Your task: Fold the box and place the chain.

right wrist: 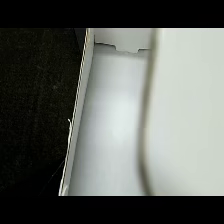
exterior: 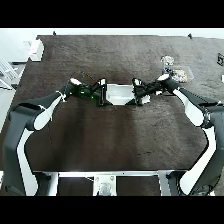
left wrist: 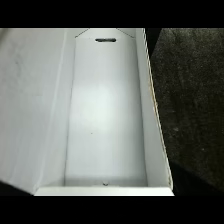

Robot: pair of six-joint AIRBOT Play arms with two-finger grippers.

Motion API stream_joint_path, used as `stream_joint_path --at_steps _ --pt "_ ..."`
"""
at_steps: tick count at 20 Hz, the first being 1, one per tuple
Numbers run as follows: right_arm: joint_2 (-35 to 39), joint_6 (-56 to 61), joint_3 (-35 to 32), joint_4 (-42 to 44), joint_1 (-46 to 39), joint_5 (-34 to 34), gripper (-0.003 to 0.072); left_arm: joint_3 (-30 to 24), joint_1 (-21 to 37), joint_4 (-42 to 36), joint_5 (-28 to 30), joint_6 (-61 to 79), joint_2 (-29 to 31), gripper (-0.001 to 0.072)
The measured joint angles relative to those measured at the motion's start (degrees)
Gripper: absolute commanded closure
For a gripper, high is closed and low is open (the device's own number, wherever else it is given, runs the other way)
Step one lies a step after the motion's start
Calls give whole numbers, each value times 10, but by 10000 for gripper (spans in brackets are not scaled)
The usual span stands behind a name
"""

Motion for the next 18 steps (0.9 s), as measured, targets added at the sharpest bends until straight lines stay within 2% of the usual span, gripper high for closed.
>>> stream_joint_path --at_steps 12,14,15,18 --pt "0 2 0 6 1 0 149 0 0 0 0 0 0 236" --pt "0 2 0 7 1 0 94 0 0 0 0 0 0 236" --pt "0 3 0 7 1 1 -34 0 0 0 0 0 0 236" --pt "2 7 1 11 -3 9 -34 0 0 -1 4 3 0 236"
